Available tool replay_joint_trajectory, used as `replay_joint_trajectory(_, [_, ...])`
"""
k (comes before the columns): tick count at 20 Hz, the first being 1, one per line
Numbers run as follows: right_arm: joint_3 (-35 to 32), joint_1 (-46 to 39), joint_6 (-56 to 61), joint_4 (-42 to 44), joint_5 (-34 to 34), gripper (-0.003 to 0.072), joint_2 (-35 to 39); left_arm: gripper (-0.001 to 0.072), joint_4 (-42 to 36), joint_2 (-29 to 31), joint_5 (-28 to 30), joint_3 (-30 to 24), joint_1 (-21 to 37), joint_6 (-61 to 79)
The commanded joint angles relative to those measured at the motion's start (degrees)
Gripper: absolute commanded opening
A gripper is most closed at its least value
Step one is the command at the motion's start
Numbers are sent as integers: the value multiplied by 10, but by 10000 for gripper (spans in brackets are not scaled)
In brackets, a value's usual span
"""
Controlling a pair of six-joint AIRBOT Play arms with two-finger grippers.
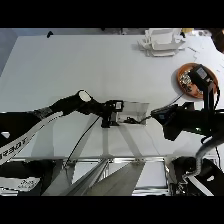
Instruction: Fold the box and place the chain.
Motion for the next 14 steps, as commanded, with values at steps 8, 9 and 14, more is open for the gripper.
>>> replay_joint_trajectory(8, [0, 100, -83, 17, -105, 15, -210, 133, 0, 0, 0, 0, 0, 0])
replay_joint_trajectory(9, [0, 109, -78, 9, -117, 15, -230, 133, 0, 0, 0, 0, 0, 0])
replay_joint_trajectory(14, [0, 112, -62, -7, -133, 60, -283, 133, 0, 0, 0, 0, 0, 0])
